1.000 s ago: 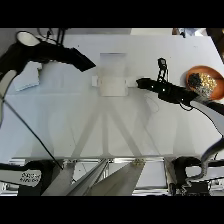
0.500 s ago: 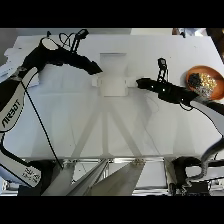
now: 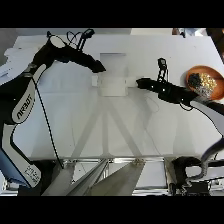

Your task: Fold the box and place the chain.

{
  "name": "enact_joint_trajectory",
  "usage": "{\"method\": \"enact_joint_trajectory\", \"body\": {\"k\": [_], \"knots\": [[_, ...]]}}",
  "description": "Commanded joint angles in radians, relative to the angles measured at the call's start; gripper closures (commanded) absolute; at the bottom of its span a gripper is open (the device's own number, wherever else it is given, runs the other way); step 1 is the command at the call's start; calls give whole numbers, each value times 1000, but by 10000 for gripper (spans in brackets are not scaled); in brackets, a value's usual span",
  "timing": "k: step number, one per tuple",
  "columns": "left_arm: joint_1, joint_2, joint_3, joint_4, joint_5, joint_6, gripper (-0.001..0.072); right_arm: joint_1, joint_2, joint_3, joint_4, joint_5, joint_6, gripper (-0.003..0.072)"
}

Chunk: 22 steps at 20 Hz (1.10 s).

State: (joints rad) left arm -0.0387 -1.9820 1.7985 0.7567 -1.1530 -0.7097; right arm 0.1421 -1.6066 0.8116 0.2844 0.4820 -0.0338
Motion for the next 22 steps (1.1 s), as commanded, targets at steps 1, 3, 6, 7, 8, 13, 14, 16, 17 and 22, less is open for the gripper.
{"method": "enact_joint_trajectory", "body": {"k": [1,3,6,7,8,13,14,16,17,22], "knots": [[-22,-35,22,42,1,56,16,1,-1,0,0,0,0,668],[-30,-46,22,29,-41,132,40,1,-1,0,0,0,0,668],[-33,-49,22,-10,-63,206,84,1,-1,0,0,0,0,668],[-33,-49,22,-4,-68,216,89,1,-1,0,0,0,0,668],[-33,-49,22,-1,-76,216,94,1,-1,0,0,0,0,668],[-42,-49,22,-1,-106,277,343,1,-1,0,0,0,0,668],[-42,-49,22,-1,-108,291,412,1,-1,0,0,0,0,668],[-44,-49,22,-1,-108,306,457,1,-1,0,0,0,0,668],[-44,-49,22,-1,-108,306,511,1,-1,0,0,0,0,668],[-44,-49,22,0,-108,310,697,1,-1,0,0,0,0,668]]}}
